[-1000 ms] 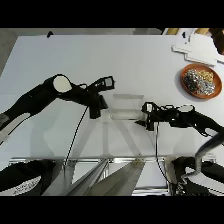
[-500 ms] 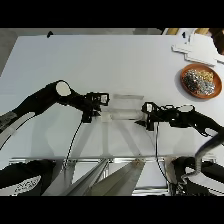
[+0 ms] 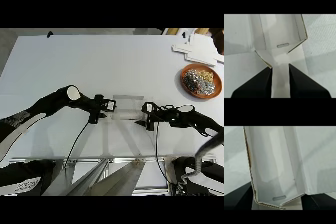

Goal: Fold the box and place the chain.

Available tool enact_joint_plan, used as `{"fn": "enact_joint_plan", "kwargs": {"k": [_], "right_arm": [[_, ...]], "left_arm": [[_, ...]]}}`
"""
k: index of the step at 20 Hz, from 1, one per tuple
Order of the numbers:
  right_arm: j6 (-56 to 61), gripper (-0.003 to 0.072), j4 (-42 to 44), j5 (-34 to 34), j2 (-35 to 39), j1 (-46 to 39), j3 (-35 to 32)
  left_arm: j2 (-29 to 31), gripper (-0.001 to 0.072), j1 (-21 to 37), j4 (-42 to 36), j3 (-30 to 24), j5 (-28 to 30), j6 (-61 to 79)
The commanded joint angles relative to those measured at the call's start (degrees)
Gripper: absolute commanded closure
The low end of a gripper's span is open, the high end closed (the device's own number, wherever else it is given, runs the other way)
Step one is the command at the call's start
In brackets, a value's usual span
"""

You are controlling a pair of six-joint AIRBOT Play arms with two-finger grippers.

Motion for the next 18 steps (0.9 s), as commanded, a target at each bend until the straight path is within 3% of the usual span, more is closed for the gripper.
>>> {"fn": "enact_joint_plan", "kwargs": {"k": [1, 7, 10, 18], "right_arm": [[0.0, 0.0348, 0.0, 0.0, 0.0, -0.04, 0.02], [0.0, 0.0348, 0.0, 0.02, 0.0, -0.04, 0.02], [0.0, 0.0348, 0.0, 0.02, 0.0, -0.04, 0.02], [0.02, 0.0348, 0.0, 0.02, 0.0, -0.04, 0.02]], "left_arm": [[-0.74, 0.0484, -1.66, -0.26, -0.04, 1.86, 1.14], [-1.36, 0.0506, -3.63, -4.46, -0.04, 1.88, 1.16], [-1.4, 0.0577, -3.61, -4.48, -0.04, 3.76, 0.52], [-2.6, 0.0577, -5.16, -9.46, -0.04, 8.11, 0.7]]}}
